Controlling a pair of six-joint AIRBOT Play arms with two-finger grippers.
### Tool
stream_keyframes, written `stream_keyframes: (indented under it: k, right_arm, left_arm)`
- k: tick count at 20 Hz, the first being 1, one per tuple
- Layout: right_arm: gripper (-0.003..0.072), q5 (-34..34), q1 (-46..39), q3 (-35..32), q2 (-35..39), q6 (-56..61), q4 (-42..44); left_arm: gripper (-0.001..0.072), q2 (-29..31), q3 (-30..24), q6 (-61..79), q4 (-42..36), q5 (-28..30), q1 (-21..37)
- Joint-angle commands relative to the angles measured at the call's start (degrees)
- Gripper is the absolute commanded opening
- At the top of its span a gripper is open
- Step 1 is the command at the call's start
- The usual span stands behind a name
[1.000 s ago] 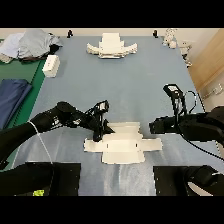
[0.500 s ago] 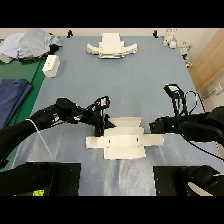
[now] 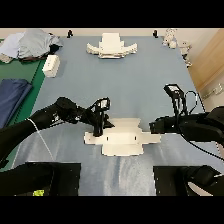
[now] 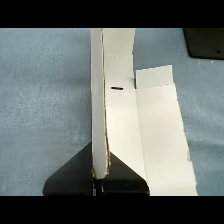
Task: Fold the box.
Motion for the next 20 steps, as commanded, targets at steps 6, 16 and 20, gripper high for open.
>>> stream_keyframes:
  k: [6, 16, 20]
  right_arm:
    - [0.0, 0.8, 0.0, 0.0, 0.0, 0.0, 0.0]
    - [0.0, 0.9, 0.0, 0.0, 0.0, 0.0, 0.0]
    - [0.0, 0.9, 0.0, 0.0, 0.0, 0.0, 0.0]
  left_arm:
    - [0.0012, -0.1, -2.4, 0.5, 1.4, -3.4, -0.1]
    - [0.0012, 0.0, -5.2, -0.7, 1.1, -3.8, 0.1]
    - [0.0012, 0.2, -3.9, -2.9, 0.9, -3.8, 0.9]
